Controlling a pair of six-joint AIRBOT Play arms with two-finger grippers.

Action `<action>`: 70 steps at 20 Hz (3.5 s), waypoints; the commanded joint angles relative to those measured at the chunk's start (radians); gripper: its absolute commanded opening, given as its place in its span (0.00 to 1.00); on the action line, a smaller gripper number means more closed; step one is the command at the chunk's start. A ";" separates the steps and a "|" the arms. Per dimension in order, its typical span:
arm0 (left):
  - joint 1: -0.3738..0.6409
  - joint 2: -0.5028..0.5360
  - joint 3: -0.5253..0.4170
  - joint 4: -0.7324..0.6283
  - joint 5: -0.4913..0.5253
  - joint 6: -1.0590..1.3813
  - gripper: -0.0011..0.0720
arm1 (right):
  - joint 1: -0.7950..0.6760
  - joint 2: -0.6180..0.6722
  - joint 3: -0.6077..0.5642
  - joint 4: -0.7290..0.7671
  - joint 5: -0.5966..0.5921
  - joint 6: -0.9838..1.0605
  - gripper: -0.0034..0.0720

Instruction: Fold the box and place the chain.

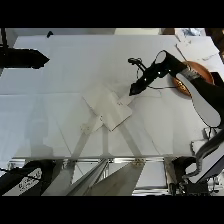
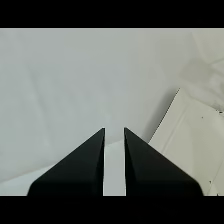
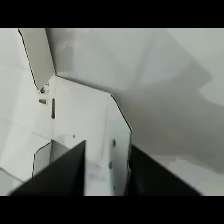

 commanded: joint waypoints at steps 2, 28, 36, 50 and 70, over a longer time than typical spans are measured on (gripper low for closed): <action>0.000 0.000 0.000 0.000 0.000 0.000 0.20 | 0.014 -0.019 0.002 0.039 -0.041 -0.057 0.06; 0.000 0.000 0.000 0.000 0.000 0.000 0.20 | 0.029 0.586 -0.834 0.610 -0.952 -0.256 0.05; 0.000 0.000 0.000 0.000 0.000 0.000 0.20 | 0.109 0.583 -0.891 0.698 -1.089 -0.250 0.06; 0.000 0.000 0.000 0.000 0.000 0.000 0.20 | 0.109 0.584 -0.903 0.694 -1.085 -0.249 0.06; -0.166 -0.262 0.039 -0.237 0.092 0.210 0.32 | 0.109 0.584 -0.903 0.694 -1.085 -0.249 0.06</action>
